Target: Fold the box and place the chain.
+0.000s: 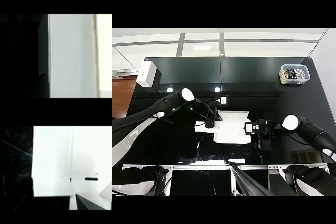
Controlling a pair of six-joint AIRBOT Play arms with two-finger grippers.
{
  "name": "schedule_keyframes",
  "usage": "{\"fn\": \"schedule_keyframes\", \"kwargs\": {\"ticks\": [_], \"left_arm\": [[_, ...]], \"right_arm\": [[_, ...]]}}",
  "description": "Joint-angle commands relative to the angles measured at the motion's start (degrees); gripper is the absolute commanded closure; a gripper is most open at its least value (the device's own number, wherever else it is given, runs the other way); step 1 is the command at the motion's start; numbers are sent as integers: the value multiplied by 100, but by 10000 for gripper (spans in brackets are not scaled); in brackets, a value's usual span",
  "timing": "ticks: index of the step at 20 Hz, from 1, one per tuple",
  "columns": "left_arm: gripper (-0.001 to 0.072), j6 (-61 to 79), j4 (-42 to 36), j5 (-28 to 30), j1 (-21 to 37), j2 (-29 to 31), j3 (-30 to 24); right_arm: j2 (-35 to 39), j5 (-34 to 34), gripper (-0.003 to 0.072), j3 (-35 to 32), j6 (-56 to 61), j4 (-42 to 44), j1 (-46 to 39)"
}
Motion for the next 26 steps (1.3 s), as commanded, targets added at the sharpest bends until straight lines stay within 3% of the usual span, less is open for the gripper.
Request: {"fn": "schedule_keyframes", "kwargs": {"ticks": [1,9,14,21,26], "left_arm": [[683,-105,0,-13,0,0,-2],[683,-103,2,-9,0,0,-2],[683,-103,0,-11,0,0,-2],[683,-103,0,-15,0,0,-2],[683,-103,0,-13,0,0,-2]], "right_arm": [[-50,-627,-21,-2,-81,354,313],[-63,-669,-20,-238,-81,597,529],[-26,-1246,-20,-155,33,767,507],[160,-1228,-21,299,-35,407,-63],[157,-1106,-21,310,-439,1032,-396]]}}
